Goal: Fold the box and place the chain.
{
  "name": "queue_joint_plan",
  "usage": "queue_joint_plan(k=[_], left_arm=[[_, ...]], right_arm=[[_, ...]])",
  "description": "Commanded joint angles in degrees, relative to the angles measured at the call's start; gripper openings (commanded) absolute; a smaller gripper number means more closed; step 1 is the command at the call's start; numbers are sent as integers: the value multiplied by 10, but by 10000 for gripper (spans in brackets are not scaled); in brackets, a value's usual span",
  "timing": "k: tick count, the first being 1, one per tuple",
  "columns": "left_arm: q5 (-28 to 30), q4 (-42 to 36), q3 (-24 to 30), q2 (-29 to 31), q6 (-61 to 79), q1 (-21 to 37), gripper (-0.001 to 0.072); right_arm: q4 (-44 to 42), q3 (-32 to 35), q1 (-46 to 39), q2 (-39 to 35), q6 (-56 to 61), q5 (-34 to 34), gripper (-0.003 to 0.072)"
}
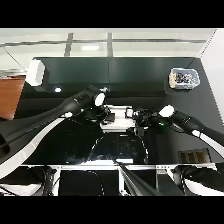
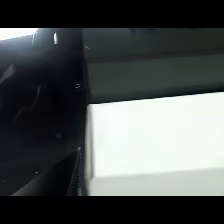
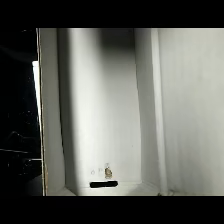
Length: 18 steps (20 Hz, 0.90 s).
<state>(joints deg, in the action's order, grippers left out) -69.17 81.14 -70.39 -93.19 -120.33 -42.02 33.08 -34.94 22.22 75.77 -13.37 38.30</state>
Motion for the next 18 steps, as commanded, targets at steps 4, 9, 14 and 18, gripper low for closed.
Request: queue_joint_plan(k=[4, 9, 14, 18], left_arm=[[5, 14, -3, -16, -12, -18, 273], [-5, 16, -12, -16, -12, -10, 274], [-21, 29, -34, -16, -12, -10, 274], [-32, 39, -35, -15, -12, -10, 274]], right_arm=[[0, 0, 1, 0, 0, 0, 127], [0, 0, 1, 0, 0, 0, 127], [0, 0, 1, 0, 0, 0, 127], [0, 0, 1, 0, 0, 0, 128]])
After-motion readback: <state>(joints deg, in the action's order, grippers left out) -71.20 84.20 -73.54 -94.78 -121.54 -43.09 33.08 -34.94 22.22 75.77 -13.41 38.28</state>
